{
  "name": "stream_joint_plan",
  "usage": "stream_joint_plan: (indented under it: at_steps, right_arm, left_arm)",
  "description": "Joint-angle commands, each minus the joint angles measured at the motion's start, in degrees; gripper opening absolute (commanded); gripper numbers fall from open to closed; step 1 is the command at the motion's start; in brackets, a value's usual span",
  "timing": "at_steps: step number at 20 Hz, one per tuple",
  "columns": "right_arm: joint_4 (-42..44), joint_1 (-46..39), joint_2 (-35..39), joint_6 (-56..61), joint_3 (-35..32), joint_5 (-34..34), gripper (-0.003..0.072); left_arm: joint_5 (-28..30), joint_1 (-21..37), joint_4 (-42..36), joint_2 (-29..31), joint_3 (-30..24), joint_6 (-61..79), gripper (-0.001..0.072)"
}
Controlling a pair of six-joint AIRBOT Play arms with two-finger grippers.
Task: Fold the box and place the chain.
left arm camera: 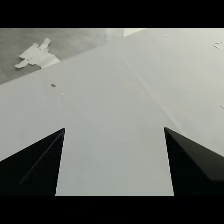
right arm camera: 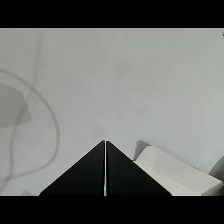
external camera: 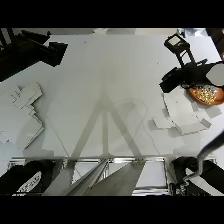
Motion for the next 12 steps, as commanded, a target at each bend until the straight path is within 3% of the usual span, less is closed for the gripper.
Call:
stream_joint_plan:
  at_steps: [1, 3, 5, 9, 10, 12]
  right_arm:
    - [0.3, 0.0, 0.0, 0.0, 0.0, -0.2, 0.0016]
    - [0.2, 0.0, 0.0, 0.0, 0.0, -0.5, 0.005]
    - [-1.7, 0.0, 0.0, 0.8, 0.3, -0.9, 0.0282]
    - [-13.7, -1.1, 0.0, 6.1, 4.7, 0.6, 0.0303]
    - [-14.1, -2.8, 0.0, 6.0, 5.9, 1.5, 0.0349]
    - [-14.1, -8.4, 0.0, 5.7, 7.5, 3.7, 0.0362]
  left_arm:
    - [0.0, 0.0, 0.0, 0.0, 0.1, 0.0, 0.0696]
    - [0.0, 0.0, 0.0, 0.0, 0.1, 0.0, 0.0696]
    - [0.0, 0.0, 0.0, 0.0, 0.1, 0.0, 0.0696]
    - [0.0, 0.0, 0.0, 0.0, 0.1, 0.0, 0.0696]
    - [0.0, 0.0, 0.0, 0.0, 0.1, 0.0, 0.0696]
    - [0.0, 0.0, 0.0, 0.0, 0.1, 0.0, 0.0696]
